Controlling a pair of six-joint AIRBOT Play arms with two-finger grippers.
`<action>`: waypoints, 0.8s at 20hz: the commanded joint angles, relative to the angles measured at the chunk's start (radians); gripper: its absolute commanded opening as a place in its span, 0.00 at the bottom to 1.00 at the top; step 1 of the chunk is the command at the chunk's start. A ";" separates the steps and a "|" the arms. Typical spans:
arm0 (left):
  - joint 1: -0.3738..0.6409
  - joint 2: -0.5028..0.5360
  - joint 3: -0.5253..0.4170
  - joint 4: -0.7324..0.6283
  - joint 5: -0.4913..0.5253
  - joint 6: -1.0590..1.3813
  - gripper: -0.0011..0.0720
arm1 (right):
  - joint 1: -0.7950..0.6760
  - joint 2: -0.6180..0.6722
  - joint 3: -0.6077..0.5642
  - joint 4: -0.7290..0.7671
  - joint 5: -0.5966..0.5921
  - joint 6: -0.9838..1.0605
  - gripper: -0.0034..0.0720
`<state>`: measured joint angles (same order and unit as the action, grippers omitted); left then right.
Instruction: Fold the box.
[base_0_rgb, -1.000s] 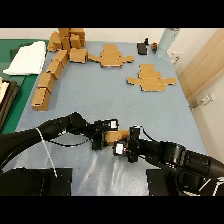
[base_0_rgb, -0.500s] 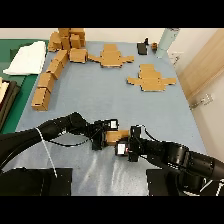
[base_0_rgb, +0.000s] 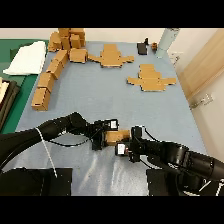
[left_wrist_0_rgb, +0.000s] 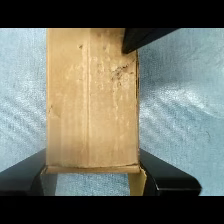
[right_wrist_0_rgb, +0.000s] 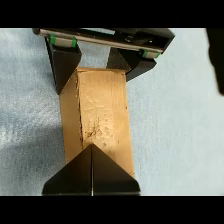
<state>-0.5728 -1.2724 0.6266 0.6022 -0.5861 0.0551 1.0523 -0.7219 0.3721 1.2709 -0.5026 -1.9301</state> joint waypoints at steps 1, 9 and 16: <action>0.000 0.001 0.000 0.000 0.000 0.000 0.65 | 0.000 -0.011 0.000 0.001 -0.005 0.000 0.05; 0.000 0.001 0.000 0.000 0.000 0.000 0.65 | 0.000 -0.012 0.000 0.000 -0.002 0.000 0.05; 0.000 0.001 0.000 0.000 0.000 0.000 0.65 | -0.001 0.099 0.049 -0.065 -0.201 0.078 0.05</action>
